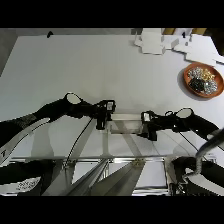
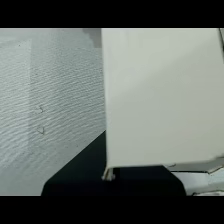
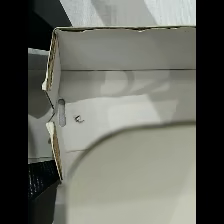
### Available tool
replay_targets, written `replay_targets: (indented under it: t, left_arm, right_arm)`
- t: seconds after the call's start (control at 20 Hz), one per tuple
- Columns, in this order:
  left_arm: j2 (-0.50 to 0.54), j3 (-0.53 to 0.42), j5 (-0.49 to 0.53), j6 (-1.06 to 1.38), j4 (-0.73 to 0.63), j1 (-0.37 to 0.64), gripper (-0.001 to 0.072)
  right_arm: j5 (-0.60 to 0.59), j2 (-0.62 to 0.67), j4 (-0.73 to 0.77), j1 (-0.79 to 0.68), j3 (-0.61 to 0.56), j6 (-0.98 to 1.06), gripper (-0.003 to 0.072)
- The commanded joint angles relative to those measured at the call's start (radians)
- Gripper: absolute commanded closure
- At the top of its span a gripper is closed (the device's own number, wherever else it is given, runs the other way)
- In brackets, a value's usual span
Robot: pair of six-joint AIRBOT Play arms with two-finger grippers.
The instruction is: Fold the box and place the chain.
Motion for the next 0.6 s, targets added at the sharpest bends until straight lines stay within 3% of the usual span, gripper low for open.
replay_targets:
  t: [0.0,0.35,0.45,0.55]
  left_arm:
    - [0.0,0.0,0.002,0.0,-0.001,0.0,0.0698]
    - [0.0,0.0,0.002,0.0,-0.001,0.0,0.0698]
    - [0.0,0.0,0.002,0.0,-0.001,0.0,0.0698]
    - [0.0,0.0,0.002,0.0,-0.001,0.0,0.0698]
  right_arm:
    - [-0.008,-0.003,0.026,0.001,0.0,-0.021,0.0057]
    - [-0.007,-0.003,0.045,0.001,0.0,-0.02,0.0058]
    - [-0.008,-0.005,0.044,0.001,0.0,-0.02,0.0149]
    - [-0.009,-0.006,0.043,0.001,0.0,-0.021,0.0176]
